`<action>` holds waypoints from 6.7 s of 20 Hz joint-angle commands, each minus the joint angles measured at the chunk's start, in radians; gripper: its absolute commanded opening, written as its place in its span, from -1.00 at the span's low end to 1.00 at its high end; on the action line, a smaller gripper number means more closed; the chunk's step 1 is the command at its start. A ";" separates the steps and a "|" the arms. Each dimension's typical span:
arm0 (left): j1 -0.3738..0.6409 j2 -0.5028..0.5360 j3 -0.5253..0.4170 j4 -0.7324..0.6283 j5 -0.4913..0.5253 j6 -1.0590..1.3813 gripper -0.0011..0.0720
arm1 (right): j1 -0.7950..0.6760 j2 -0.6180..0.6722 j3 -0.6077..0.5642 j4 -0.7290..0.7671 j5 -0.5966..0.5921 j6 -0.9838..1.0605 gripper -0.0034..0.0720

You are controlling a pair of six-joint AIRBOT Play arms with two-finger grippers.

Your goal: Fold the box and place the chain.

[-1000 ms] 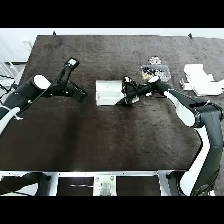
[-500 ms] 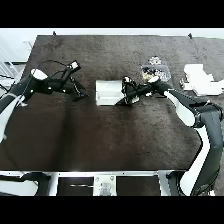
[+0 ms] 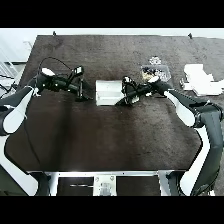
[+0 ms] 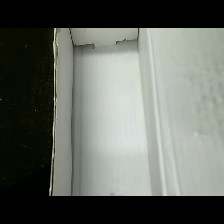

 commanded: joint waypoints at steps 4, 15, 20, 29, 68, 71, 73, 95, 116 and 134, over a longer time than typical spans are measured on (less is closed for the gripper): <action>-0.002 -0.023 0.010 -0.027 0.000 0.074 1.00 | 0.000 0.000 0.000 0.000 0.000 0.000 0.37; -0.043 -0.081 0.011 -0.044 0.034 0.125 1.00 | 0.000 0.000 0.000 0.000 0.000 0.000 0.37; -0.048 -0.082 0.011 -0.067 0.042 0.168 1.00 | 0.000 0.000 0.000 0.000 0.000 0.000 0.37; -0.048 -0.119 0.011 -0.133 0.019 0.204 1.00 | 0.000 0.000 0.000 0.000 0.000 0.000 0.37; -0.094 -0.159 0.028 -0.119 0.084 0.194 0.31 | 0.000 0.000 0.000 0.000 0.000 0.000 0.37; -0.094 -0.159 0.028 -0.115 0.084 0.194 0.32 | 0.000 0.000 0.000 0.000 0.000 0.000 0.37; -0.094 -0.159 0.027 -0.115 0.083 0.193 0.32 | 0.000 0.000 0.000 0.000 0.000 0.000 0.37; -0.094 -0.159 0.028 -0.120 0.073 0.189 0.32 | 0.002 0.000 0.000 0.000 0.000 0.000 0.34; -0.094 -0.159 0.027 -0.119 0.072 0.189 0.32 | -0.186 0.168 0.010 0.014 0.191 0.253 0.86; -0.094 -0.159 0.027 -0.119 0.072 0.189 0.32 | 0.000 0.130 0.032 -0.055 -0.230 0.451 -0.89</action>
